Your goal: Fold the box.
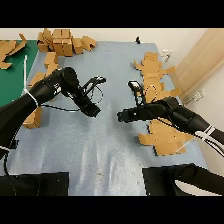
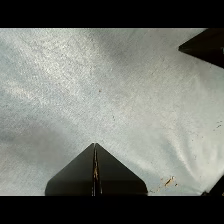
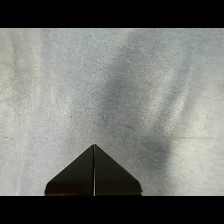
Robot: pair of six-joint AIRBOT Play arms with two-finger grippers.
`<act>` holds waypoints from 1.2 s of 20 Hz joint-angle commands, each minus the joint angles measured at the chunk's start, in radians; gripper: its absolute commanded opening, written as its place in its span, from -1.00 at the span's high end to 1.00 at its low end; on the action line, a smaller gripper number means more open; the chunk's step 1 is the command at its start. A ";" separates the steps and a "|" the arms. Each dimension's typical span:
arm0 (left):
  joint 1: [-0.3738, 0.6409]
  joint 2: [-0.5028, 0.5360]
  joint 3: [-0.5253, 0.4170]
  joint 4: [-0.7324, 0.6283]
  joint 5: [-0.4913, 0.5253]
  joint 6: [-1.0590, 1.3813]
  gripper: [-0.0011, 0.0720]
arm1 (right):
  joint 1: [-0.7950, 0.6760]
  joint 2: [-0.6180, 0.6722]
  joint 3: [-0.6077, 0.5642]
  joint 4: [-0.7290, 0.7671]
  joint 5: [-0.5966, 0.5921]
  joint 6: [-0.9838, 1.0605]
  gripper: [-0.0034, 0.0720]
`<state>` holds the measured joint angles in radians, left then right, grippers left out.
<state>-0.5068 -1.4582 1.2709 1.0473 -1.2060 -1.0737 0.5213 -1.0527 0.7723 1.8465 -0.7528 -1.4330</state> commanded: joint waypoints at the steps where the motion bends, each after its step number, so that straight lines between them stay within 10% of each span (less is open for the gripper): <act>1: -0.001 -0.001 0.000 0.000 0.000 0.000 0.94 | 0.000 -0.001 0.001 0.000 0.000 0.000 0.90; 19: -0.001 -0.001 0.000 -0.028 0.047 0.000 0.94 | -0.008 0.001 0.002 -0.099 0.029 0.233 0.90; 24: -0.001 -0.001 0.000 -0.084 0.063 0.000 0.94 | -0.223 0.030 0.039 -0.604 -0.552 0.348 0.87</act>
<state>-0.5076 -1.4582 1.2709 0.9916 -1.1622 -1.0740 0.4091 -1.0355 0.7898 1.5406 -0.9607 -1.1606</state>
